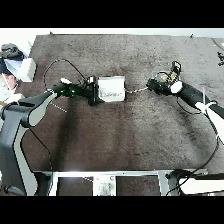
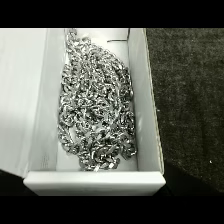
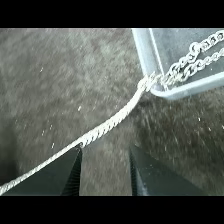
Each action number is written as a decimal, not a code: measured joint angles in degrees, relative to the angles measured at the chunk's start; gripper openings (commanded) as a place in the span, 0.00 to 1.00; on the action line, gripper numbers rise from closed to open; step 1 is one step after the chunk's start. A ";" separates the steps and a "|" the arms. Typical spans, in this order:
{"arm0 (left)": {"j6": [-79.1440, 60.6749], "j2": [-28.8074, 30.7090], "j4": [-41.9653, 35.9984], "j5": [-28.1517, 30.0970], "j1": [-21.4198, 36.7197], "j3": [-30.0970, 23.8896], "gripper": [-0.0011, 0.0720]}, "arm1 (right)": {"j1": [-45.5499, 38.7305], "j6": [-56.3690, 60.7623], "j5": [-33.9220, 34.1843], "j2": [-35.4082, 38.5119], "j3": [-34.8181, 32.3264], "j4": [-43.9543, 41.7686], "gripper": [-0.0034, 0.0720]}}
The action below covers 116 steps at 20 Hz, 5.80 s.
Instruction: Fold the box and place the chain.
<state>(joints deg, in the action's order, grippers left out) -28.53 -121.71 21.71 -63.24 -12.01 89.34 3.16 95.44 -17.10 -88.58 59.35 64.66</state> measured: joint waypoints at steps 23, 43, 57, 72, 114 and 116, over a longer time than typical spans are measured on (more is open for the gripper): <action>0.00 0.00 -0.11 0.00 0.00 0.00 0.50 | 12.46 -11.56 -7.80 16.61 10.05 -0.57 0.06; 0.00 0.00 -0.11 0.00 0.00 0.00 0.50 | 27.39 -11.93 -1.44 8.00 10.05 7.15 0.72; 0.00 0.00 -0.20 0.00 0.00 0.00 0.50 | 7.56 -48.48 -15.87 -1.92 25.90 -10.67 0.34; 0.00 0.00 -0.26 0.00 0.00 0.00 0.50 | -0.79 -77.37 -50.75 -24.76 45.81 -37.66 0.26; 0.02 0.00 -0.28 0.00 0.00 0.00 0.50 | 8.33 -97.55 -49.46 -15.67 31.85 -30.14 0.39; 0.00 0.00 -0.26 0.00 0.00 0.00 0.50 | 8.35 -99.45 -48.94 -15.58 31.32 -31.19 0.51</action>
<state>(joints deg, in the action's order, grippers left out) -28.53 -121.71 21.45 -63.24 -12.01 89.34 11.51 -4.01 -66.04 -104.16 90.67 33.47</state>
